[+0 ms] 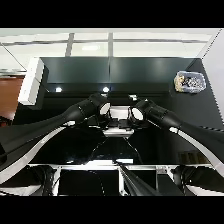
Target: Fold the box and place the chain.
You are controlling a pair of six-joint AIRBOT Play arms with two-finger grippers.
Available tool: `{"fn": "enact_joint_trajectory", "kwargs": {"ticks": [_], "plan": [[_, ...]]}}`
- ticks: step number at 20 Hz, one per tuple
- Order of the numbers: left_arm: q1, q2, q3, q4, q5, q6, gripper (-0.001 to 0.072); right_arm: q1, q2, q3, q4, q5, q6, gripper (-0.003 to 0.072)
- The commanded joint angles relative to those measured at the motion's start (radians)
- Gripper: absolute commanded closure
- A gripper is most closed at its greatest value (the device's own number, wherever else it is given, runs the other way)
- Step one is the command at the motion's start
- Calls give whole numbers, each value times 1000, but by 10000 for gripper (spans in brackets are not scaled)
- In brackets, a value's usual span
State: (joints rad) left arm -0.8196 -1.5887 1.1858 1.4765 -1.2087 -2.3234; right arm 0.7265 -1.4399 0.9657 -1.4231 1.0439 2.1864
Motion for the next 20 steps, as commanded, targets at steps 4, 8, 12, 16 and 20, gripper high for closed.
{"fn": "enact_joint_trajectory", "kwargs": {"ticks": [4, 8, 12, 16, 20], "plan": [[1, 0, 1, 0, 0, 1, 679, 0, -2, 0, -9, 1, 5, 568], [1, 0, 1, 0, 0, 1, 679, 0, 0, 0, -10, 3, 5, 376], [1, 0, 1, 0, 0, 1, 679, -2, 3, 0, -10, 13, -1, 364], [1, 0, 1, 0, 0, 1, 679, -3, 27, 0, -10, 20, -9, 365], [1, 0, 1, 0, 0, 1, 679, -3, 35, 0, -14, 21, -10, 512]]}}
